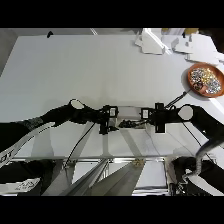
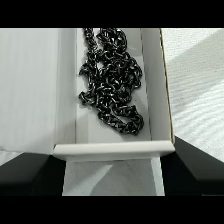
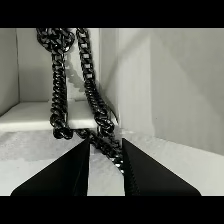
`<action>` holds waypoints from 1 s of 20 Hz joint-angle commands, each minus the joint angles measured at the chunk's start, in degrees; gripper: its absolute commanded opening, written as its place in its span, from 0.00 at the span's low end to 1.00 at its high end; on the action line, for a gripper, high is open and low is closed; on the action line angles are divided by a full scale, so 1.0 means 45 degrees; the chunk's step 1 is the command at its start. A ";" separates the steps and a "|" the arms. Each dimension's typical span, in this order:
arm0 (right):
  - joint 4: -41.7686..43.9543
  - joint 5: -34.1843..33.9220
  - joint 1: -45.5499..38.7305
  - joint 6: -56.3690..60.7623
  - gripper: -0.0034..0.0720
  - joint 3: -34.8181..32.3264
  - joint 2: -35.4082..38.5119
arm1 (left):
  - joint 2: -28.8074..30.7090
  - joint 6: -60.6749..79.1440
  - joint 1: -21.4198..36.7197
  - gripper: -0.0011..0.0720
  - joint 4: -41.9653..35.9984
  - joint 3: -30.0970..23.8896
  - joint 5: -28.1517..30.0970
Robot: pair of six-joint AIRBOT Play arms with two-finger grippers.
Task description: Fold the box and place the chain.
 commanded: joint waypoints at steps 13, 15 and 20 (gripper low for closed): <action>-0.1729 0.4260 -0.0005 0.3147 0.06 0.1797 0.2234 | 0.0010 0.0005 0.0005 0.20 0.0000 0.0010 0.0005; -0.1719 0.5965 0.0277 0.3895 0.06 0.2822 0.2958 | 0.0010 0.0005 0.0005 0.20 0.0000 0.0010 0.0005; -0.1491 0.6805 0.2059 0.7116 0.06 0.5484 0.3308 | 0.0010 0.0005 0.0005 0.20 0.0000 0.0005 0.0005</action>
